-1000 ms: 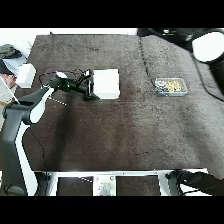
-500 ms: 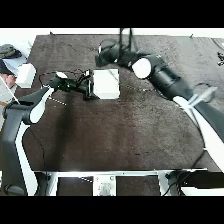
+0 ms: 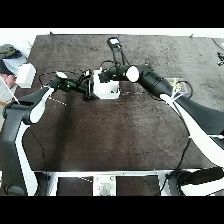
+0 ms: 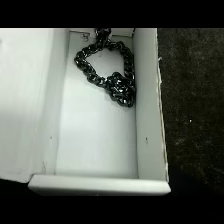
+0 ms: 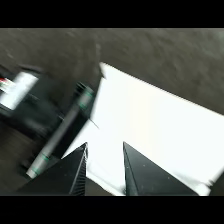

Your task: Fold the box and place the chain.

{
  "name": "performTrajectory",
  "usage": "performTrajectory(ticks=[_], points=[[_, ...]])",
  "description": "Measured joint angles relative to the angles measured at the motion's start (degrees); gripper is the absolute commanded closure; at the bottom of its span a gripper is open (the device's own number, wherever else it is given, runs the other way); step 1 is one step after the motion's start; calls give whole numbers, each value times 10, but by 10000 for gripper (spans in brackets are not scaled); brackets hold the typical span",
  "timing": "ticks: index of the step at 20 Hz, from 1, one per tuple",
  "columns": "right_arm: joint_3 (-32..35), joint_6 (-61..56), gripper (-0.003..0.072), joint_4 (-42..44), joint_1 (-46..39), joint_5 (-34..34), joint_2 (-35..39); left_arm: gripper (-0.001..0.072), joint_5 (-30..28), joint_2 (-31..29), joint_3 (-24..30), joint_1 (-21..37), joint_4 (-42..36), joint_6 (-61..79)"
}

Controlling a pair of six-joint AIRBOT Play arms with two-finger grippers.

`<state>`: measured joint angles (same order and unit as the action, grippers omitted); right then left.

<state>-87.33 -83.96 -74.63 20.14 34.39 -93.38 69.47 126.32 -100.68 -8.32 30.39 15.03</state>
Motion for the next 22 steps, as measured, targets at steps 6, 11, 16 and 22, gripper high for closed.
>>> performTrajectory(ticks=[6, 11, 16, 22], points=[[189, -66, 411, -34, -96, 4, 139, 486, 0, 0, 0, 0, 0, 0], [342, -172, 410, -60, -194, -55, 197, 486, 0, 0, 0, 0, 0, 0], [390, -216, 410, -57, -250, -129, 173, 486, 0, 0, 0, 0, 0, 0], [386, -228, 410, -11, -266, -209, 102, 486, 0, 0, 0, 0, 0, 0]])
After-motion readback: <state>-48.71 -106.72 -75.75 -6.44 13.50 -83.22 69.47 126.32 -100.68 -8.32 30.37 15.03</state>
